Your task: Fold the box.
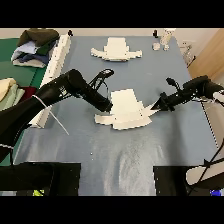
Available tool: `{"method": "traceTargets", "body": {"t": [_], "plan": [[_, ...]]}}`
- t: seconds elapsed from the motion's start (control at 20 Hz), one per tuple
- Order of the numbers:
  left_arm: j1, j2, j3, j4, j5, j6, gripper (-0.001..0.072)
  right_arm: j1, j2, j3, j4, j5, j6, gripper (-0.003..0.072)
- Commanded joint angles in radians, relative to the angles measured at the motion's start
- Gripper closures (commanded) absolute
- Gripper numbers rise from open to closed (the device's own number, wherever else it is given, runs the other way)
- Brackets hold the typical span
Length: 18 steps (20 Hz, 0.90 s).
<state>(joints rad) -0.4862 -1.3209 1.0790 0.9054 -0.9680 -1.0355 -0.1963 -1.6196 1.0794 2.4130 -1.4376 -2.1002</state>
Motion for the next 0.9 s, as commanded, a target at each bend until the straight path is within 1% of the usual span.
{"method": "traceTargets", "body": {"t": [0.0, 0.05, 0.1, 0.25, 0.35, 0.4, 0.5, 0.65, 0.85], "plan": [[0.048, 0.000, 0.010, -0.030, -0.004, -0.090, 0.0552, 0.064, 0.161, -0.180, 0.010, 0.180, 0.007, 0.0683], [0.082, 0.000, 0.017, -0.031, -0.025, -0.116, 0.0259, 0.087, 0.234, -0.258, 0.011, 0.237, 0.006, 0.0683], [0.121, 0.000, 0.023, -0.032, -0.050, -0.145, 0.0200, 0.107, 0.305, -0.328, 0.011, 0.285, 0.005, 0.0683], [0.225, 0.000, 0.026, -0.062, -0.159, -0.143, 0.0200, 0.178, 0.535, -0.523, 0.006, 0.444, -0.009, 0.0683], [0.279, -0.001, 0.024, -0.063, -0.212, -0.138, 0.0199, 0.225, 0.645, -0.610, 0.002, 0.516, -0.013, 0.0683], [0.302, -0.001, 0.016, -0.072, -0.227, -0.122, 0.0199, 0.249, 0.680, -0.636, 0.000, 0.531, -0.013, 0.0682], [0.334, -0.007, -0.006, -0.096, -0.248, -0.078, 0.0199, 0.297, 0.718, -0.660, -0.001, 0.552, -0.013, 0.0682], [0.357, -0.043, -0.048, -0.170, -0.250, 0.002, 0.0199, 0.342, 0.722, -0.659, -0.001, 0.577, -0.010, 0.0683], [0.357, -0.164, -0.057, -0.313, -0.237, 0.111, 0.0199, 0.354, 0.723, -0.659, 0.000, 0.585, -0.002, 0.0682]]}}
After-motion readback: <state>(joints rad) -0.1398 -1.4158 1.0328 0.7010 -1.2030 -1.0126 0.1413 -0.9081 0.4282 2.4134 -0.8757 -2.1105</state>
